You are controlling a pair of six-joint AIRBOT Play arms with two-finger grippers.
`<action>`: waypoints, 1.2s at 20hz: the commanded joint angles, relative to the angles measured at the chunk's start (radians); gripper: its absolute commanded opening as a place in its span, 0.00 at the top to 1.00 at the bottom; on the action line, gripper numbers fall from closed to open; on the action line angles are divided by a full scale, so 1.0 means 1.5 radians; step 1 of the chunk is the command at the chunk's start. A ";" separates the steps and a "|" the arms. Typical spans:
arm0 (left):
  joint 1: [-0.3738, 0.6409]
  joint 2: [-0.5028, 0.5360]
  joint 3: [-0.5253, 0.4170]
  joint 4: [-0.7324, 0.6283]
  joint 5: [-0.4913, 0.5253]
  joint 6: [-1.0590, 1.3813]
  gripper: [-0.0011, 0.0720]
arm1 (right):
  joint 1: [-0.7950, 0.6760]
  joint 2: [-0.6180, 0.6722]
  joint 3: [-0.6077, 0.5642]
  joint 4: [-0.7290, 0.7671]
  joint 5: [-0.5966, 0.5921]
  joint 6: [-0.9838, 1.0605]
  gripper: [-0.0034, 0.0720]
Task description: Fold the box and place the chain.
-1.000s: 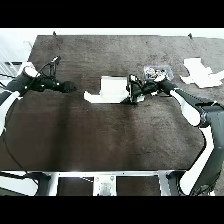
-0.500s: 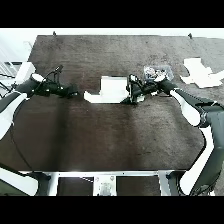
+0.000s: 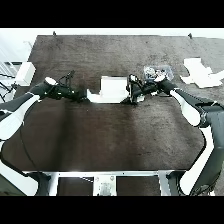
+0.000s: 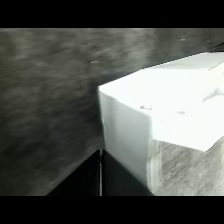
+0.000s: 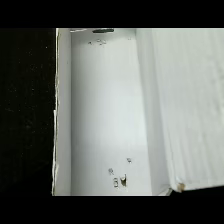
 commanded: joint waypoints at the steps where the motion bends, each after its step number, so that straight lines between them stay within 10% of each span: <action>1: -0.020 -0.006 0.001 -0.027 0.012 0.016 0.96 | 0.001 0.000 0.000 0.000 0.000 0.000 0.29; 11: -0.020 0.003 0.037 -0.071 -0.027 0.074 0.72 | 0.001 0.000 0.000 0.000 0.000 0.000 0.29; 13: -0.020 0.003 0.037 -0.085 -0.029 0.074 0.48 | 0.001 0.000 0.000 0.000 0.000 0.000 0.29; 24: -0.021 0.003 0.037 -0.114 -0.037 0.074 0.48 | 0.001 0.000 0.000 0.000 0.000 0.000 0.29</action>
